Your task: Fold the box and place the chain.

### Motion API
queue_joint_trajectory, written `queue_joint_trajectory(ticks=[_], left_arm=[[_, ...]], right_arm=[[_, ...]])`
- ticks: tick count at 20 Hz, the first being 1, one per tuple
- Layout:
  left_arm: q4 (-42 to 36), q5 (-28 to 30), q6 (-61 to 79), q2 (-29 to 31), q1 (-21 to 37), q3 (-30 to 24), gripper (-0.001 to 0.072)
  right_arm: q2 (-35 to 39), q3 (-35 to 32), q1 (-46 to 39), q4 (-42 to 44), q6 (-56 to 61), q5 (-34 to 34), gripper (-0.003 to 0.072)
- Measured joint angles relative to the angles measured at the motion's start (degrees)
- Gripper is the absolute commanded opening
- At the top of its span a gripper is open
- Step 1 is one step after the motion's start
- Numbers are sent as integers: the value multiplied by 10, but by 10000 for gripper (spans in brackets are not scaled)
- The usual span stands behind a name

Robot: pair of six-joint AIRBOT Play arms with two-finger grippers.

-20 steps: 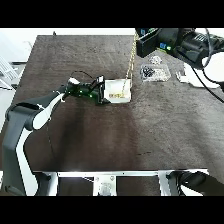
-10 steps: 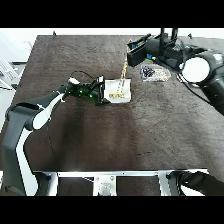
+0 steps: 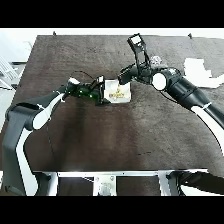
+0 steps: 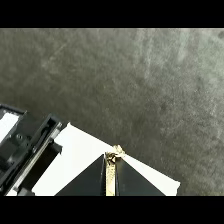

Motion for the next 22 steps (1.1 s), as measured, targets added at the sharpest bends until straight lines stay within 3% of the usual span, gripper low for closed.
queue_joint_trajectory(ticks=[8,12,16,22], left_arm=[[0,0,0,0,0,0,420],[0,0,0,0,0,0,420],[0,0,0,0,0,0,420],[0,0,0,0,0,0,420]], right_arm=[[32,95,-1,0,-33,-10,8],[36,111,-2,-1,-49,-9,8],[37,79,-4,-1,-49,-9,8],[12,-31,-4,0,-32,-17,7]])
